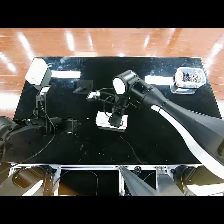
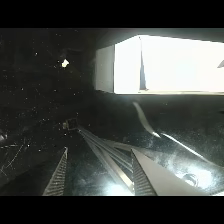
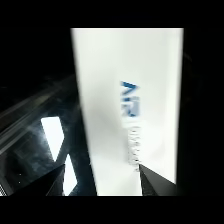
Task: Fold the box and place the chain.
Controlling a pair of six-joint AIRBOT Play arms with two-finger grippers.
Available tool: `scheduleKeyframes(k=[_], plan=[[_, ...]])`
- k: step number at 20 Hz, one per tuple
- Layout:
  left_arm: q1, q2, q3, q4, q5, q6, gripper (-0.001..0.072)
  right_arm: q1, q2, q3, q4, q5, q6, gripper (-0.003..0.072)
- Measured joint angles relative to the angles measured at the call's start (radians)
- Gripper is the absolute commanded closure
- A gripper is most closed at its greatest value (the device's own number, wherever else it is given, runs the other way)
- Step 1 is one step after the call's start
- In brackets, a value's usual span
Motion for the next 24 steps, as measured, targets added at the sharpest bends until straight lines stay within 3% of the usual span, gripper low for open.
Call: scheduleKeyframes(k=[3, 4, 5, 6, 8, 10, 14, 17, 19, 24], plan=[[0.0, 0.0, 0.0, 0.0, 0.0, 0.0, 0.0202, -0.025, 0.035, 0.0, 0.009, -0.031, 0.051, 0.0167], [0.0, 0.0, 0.0, 0.0, -0.002, 0.0, 0.0202, -0.04, 0.051, 0.0, 0.017, -0.052, 0.077, 0.0347], [0.0, 0.0, 0.0, 0.0, -0.003, 0.0, 0.0202, -0.059, 0.072, 0.0, 0.033, -0.072, 0.114, 0.0615], [0.0, 0.0, 0.0, 0.001, -0.004, 0.0, 0.0202, -0.082, 0.092, 0.0, 0.06, -0.095, 0.156, 0.0658], [0.0, 0.0, 0.0, 0.005, -0.008, 0.0, 0.0202, -0.128, 0.142, -0.024, 0.119, -0.147, 0.255, 0.0658], [0.003, 0.0, 0.0, 0.02, -0.03, 0.0, 0.0202, -0.16, 0.235, -0.119, 0.153, -0.269, 0.403, 0.0658], [0.029, -0.005, 0.0, 0.054, -0.061, 0.013, 0.0202, -0.124, 0.502, -0.541, 0.188, -0.699, 0.917, 0.0658], [0.043, -0.031, 0.0, 0.064, -0.086, 0.034, 0.0202, -0.025, 0.593, -0.774, 0.269, -0.984, 1.187, 0.0658], [0.047, -0.061, 0.0, 0.061, -0.1, 0.046, 0.0202, 0.029, 0.607, -0.848, 0.307, -1.101, 1.281, 0.0658], [0.05, -0.13, 0.0, 0.011, -0.108, 0.082, 0.0202, 0.074, 0.6, -0.91, 0.349, -1.225, 1.37, 0.0658]])
